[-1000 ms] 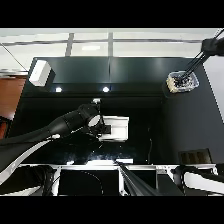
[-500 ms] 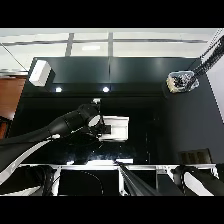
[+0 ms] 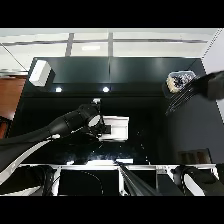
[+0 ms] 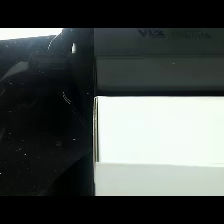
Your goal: Fold the box and place the chain.
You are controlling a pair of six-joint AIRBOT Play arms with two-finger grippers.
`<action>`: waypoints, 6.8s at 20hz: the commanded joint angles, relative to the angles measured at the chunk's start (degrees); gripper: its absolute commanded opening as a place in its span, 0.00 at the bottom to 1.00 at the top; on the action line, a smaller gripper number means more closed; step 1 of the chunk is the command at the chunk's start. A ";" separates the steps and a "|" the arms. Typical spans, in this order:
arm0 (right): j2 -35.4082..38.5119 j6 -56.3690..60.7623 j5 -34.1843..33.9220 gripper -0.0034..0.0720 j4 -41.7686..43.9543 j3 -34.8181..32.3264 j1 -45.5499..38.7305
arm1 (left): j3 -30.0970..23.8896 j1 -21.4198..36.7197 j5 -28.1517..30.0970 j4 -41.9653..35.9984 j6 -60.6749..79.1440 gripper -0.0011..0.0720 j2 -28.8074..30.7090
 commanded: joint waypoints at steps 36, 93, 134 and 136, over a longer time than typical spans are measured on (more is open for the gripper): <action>-13.88 1.57 -22.03 0.10 8.70 -15.63 28.20 | -0.02 0.07 0.04 0.00 0.02 0.05 -0.02; -2.36 9.62 -17.38 0.62 -21.86 -23.02 9.53 | -29.99 37.44 10.86 -52.02 156.10 1.00 18.58; -2.38 9.62 -18.29 0.62 -21.84 -23.28 9.60 | -27.19 25.81 15.13 -55.01 149.57 1.00 11.80; -2.38 9.62 -18.32 0.62 -21.84 -23.28 9.60 | -27.19 24.22 16.20 -54.99 149.52 1.00 11.80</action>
